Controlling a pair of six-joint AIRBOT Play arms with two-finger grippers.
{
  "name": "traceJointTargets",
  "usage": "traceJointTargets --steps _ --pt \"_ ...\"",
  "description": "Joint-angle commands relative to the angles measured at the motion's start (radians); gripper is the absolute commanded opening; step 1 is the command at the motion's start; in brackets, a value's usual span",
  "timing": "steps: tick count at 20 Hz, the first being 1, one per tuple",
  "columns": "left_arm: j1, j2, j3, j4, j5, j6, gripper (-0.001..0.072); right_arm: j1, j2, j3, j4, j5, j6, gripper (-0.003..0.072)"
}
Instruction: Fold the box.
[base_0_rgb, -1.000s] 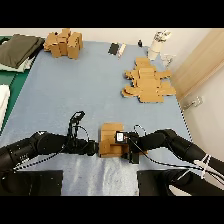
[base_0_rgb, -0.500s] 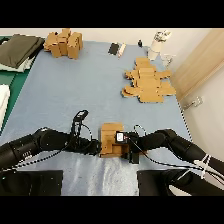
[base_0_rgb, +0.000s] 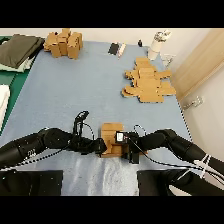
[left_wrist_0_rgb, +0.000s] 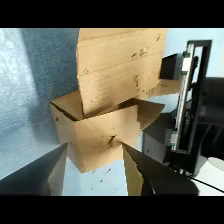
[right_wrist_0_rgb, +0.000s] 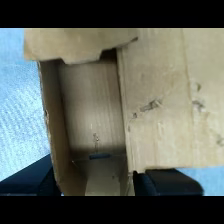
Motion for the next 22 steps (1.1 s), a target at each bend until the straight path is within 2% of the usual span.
traceJointTargets --steps 1,4,6,10,13,18,22 --pt "-0.001 -0.01 0.001 -0.036 0.011 0.042 0.0531 0.0 0.001 0.0 0.0 0.0 0.0 0.0511" --pt "-0.001 -0.036 0.019 -0.035 -0.005 0.04 0.053 0.0 0.001 0.0 0.0 0.0 0.0 0.0511" --pt "-0.013 -0.088 0.063 0.001 -0.032 0.008 0.0529 0.0 0.001 0.0 0.0 0.0 0.0 0.0511" --pt "-0.08 -0.213 0.191 0.335 -0.143 -0.291 0.0521 0.0 0.001 0.0 0.0 0.0 0.0 0.0511" --pt "-0.129 -0.259 0.263 0.532 -0.191 -0.496 0.0522 0.0 0.001 0.001 0.0 0.0 0.0 0.0511" --pt "-0.204 -0.347 0.383 0.704 -0.283 -0.652 0.0521 0.0 0.001 0.0 0.0 0.0 0.0 0.0511" --pt "-0.247 -0.409 0.473 0.781 -0.33 -0.716 0.0521 0.0 0.001 0.0 0.0 0.0 0.0 0.0511"
